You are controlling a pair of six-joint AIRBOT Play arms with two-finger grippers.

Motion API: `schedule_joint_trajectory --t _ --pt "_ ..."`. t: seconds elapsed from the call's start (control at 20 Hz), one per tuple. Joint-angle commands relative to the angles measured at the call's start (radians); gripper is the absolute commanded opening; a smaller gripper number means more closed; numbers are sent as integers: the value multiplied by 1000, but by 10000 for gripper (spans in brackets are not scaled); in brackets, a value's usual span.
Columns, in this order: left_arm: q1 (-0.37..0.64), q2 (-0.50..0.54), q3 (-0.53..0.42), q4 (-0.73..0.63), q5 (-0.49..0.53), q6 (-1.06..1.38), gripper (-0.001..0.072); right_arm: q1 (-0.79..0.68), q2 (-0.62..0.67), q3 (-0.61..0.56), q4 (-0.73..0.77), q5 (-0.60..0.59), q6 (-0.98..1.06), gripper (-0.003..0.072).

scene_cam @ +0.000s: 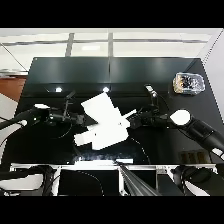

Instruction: Fold the box and place the chain.

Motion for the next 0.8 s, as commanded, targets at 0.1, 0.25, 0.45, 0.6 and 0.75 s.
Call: schedule_joint_trajectory --t 0.1,0.25,0.45,0.6,0.75 --pt "-13 -84 64 56 -95 207 612 1 1 0 0 7 1 39" --pt "-13 -84 82 56 -90 249 475 1 1 0 0 10 1 39" --pt "-12 -84 97 60 -89 249 336 1 1 0 0 15 1 39" --pt "-12 -84 97 60 -89 248 328 1 1 0 0 41 0 39" --pt "-12 -84 97 59 -89 248 149 1 1 0 0 47 0 39"
